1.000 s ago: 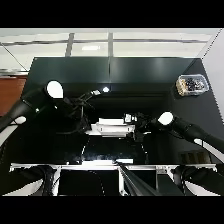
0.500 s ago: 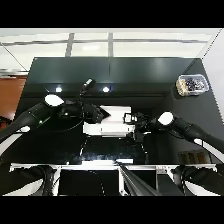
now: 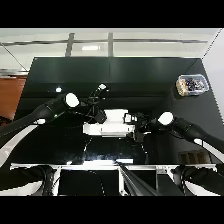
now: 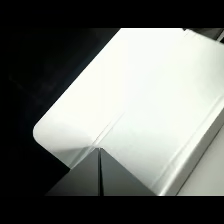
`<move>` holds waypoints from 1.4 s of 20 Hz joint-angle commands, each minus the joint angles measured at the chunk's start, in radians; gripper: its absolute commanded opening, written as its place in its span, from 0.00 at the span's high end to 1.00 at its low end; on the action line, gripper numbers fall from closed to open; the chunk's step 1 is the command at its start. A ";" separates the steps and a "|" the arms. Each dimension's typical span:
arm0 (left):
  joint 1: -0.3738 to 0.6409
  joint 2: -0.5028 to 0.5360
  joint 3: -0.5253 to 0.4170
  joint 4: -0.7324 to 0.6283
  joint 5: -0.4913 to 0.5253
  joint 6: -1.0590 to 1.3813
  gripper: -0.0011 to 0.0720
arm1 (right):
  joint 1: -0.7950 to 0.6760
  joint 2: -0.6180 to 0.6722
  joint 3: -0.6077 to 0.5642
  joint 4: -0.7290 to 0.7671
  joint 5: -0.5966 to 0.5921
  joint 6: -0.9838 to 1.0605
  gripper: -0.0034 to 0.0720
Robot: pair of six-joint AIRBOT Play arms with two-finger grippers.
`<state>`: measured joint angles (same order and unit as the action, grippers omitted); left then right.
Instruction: Fold the box and place the chain.
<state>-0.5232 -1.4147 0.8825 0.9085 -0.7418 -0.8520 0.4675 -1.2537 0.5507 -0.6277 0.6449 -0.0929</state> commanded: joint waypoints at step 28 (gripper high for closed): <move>0.037 0.240 -0.240 -0.074 -0.056 0.771 0.05 | 0.000 0.000 -0.001 0.007 -0.002 0.002 0.75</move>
<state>-0.4839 -1.1511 0.6422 0.9394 -0.7879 -0.1081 0.4679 -1.2537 0.5503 -0.6205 0.6426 -0.0902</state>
